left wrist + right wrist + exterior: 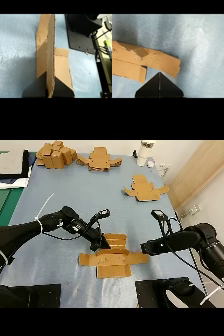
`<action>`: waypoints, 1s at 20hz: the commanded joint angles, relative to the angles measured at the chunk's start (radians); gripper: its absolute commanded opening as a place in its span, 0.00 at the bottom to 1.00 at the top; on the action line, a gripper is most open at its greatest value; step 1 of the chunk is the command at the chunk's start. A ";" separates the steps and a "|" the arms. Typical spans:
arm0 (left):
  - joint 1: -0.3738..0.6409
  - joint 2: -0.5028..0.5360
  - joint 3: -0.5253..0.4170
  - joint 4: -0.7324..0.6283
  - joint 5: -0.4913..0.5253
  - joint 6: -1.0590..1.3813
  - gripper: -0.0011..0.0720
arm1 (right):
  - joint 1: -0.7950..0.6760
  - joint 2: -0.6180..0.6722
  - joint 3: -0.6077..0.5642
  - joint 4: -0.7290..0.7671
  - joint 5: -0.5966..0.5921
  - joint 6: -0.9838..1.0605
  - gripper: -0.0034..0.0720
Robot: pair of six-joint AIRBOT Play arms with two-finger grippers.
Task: Fold the box.
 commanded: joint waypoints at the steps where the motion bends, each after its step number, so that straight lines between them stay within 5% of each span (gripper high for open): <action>1: 0.000 0.000 0.001 -0.014 0.026 0.001 0.03 | 0.008 0.011 0.001 -0.017 -0.013 -0.002 0.05; 20: 0.044 0.002 0.042 -0.024 0.081 0.001 0.03 | 0.008 0.009 0.001 -0.022 0.022 0.018 0.05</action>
